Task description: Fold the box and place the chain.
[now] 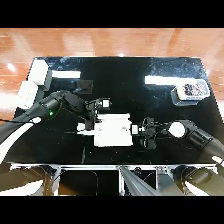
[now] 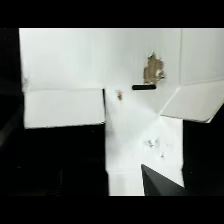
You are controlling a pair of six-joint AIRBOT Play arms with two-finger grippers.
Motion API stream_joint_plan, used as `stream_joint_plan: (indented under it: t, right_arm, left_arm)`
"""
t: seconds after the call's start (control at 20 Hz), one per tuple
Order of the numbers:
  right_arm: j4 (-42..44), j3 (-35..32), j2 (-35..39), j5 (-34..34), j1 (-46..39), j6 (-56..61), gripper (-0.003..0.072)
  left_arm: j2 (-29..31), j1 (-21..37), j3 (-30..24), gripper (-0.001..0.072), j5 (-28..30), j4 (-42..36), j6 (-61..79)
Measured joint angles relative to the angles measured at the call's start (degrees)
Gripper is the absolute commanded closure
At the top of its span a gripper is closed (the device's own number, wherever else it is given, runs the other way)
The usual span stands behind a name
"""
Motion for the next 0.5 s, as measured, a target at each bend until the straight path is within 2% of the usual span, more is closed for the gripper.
stream_joint_plan:
  t: [0.2, 0.25, 0.3, 0.5]
  right_arm:
    - [1.53, -0.96, -0.22, -5.6, 0.66, -0.48, 0.0138]
    - [2.64, -1.05, -0.22, -6.32, 0.83, -0.9, 0.01]
    - [4.09, -1.09, -0.22, -6.8, 1.01, -1.6, -0.0034]
    - [6.54, -1.55, -0.22, -7.87, 1.16, -3.34, -0.0032]
  left_arm:
    - [0.0, 0.0, 0.0, 0.0694, 0.07, -0.02, -0.44]
    - [0.0, 0.0, 0.0, 0.0694, 0.09, -0.02, -0.63]
    - [0.0, 0.0, -0.02, 0.0694, 0.17, -0.02, -0.72]
    - [0.0, 0.0, -0.02, 0.0693, 0.24, 0.0, -1.03]
